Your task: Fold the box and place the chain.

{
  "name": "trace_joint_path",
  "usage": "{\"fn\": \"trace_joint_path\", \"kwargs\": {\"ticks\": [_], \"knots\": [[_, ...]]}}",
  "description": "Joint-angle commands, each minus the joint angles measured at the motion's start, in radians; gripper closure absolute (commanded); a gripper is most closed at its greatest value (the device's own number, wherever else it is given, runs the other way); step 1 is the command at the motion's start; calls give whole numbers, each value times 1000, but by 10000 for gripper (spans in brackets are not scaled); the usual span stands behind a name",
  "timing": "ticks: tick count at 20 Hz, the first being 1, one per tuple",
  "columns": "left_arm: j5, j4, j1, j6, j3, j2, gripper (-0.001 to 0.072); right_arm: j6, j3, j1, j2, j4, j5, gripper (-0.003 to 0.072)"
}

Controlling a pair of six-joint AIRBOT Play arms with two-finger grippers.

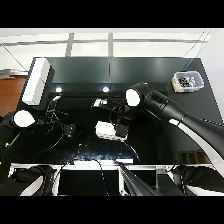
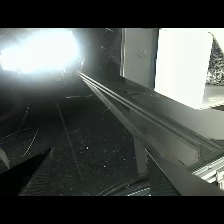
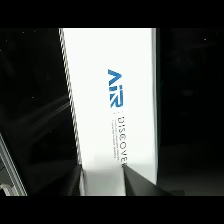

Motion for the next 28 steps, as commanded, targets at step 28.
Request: {"fn": "trace_joint_path", "kwargs": {"ticks": [28], "knots": [[2,0,1,0,0,0,15,34,-47,34,-1,-10,-79,390]]}}
